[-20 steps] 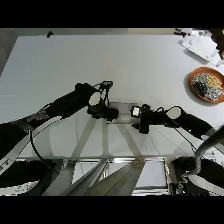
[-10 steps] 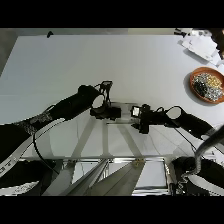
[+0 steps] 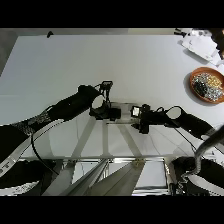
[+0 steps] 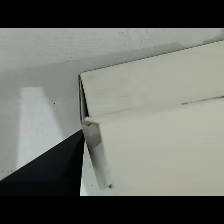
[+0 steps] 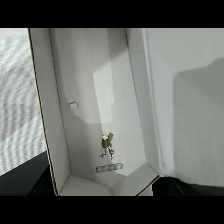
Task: Fold the box and place the chain.
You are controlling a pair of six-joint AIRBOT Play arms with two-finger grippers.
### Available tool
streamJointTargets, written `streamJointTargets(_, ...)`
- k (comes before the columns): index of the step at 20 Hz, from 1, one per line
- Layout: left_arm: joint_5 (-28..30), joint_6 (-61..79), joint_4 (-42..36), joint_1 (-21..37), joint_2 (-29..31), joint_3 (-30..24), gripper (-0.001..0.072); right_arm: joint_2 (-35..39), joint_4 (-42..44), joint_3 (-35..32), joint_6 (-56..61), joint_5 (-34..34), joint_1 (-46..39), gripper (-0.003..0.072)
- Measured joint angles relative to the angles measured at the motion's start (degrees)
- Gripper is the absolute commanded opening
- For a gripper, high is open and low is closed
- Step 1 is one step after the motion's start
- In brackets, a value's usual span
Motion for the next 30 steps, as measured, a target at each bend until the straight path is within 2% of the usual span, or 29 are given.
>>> streamJointTargets(8,0.15,-3.91,3.15,-0.33,-0.17,0.00,0.0395,0.00,0.00,0.00,0.02,0.00,0.00,0.0252)
streamJointTargets(13,0.61,-5.35,4.59,-1.11,-2.38,0.00,0.0392,0.00,0.02,0.00,0.00,0.00,0.00,0.0252)
streamJointTargets(14,0.81,-5.46,4.46,-1.38,-2.89,0.00,0.0365,0.00,0.02,0.00,0.00,0.00,0.00,0.0252)
streamJointTargets(16,1.75,-5.62,4.37,-1.81,-3.78,0.00,0.0103,0.00,0.00,0.00,0.00,-0.02,0.00,0.0252)
streamJointTargets(17,1.51,-5.64,4.74,-1.95,-4.04,0.00,0.0012,0.00,0.02,0.00,0.07,0.02,0.00,0.0252)
streamJointTargets(23,2.29,-6.23,4.31,-2.21,-4.72,0.02,0.0015,0.02,0.11,-0.02,0.09,0.13,-0.02,0.0252)
streamJointTargets(25,3.21,-6.32,4.33,-2.25,-5.07,-0.02,0.0144,0.04,-0.13,-0.02,-0.13,-0.07,-0.02,0.0252)
streamJointTargets(26,4.20,-6.32,4.22,-2.25,-5.29,-0.11,0.0180,0.04,-0.11,0.00,-0.11,-0.13,-0.04,0.0252)
streamJointTargets(29,4.28,-6.62,4.07,-2.27,-5.29,-0.07,0.0175,0.04,-0.11,0.00,-0.11,-0.20,-0.02,0.0252)
streamJointTargets(30,4.20,-6.67,4.07,-2.27,-5.29,-0.07,0.0124,0.04,-0.11,0.00,-0.11,-0.17,-0.02,0.0252)
